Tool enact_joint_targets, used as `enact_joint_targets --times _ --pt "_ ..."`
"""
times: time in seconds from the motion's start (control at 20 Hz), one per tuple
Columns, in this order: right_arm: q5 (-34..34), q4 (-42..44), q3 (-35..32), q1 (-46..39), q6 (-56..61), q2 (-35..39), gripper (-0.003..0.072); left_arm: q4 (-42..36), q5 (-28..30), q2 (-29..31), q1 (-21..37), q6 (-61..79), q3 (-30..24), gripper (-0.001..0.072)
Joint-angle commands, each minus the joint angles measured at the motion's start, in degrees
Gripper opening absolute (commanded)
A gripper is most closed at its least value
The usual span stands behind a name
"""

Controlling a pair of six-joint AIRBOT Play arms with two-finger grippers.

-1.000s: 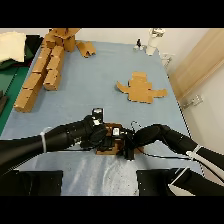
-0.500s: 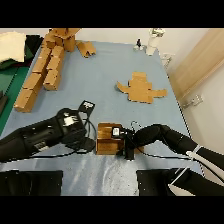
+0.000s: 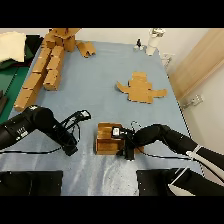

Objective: Fold the box.

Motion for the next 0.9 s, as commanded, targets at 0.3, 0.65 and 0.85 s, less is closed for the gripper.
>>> enact_joint_targets --times 0.3,0.65,0.85 --pt "0.0 0.0 0.1 0.0 0.0 0.0 0.0513 -14.1 22.6 -11.2 -6.0 40.0 -1.6 0.0703" --pt "0.0 0.0 0.1 0.0 0.0 0.0 0.0513 -26.4 22.9 -13.1 -5.9 52.3 -5.0 0.0703" --pt "0.0 0.0 0.1 0.0 0.0 0.0 0.0512 -29.3 22.7 -11.8 -5.9 55.3 -7.4 0.0703"
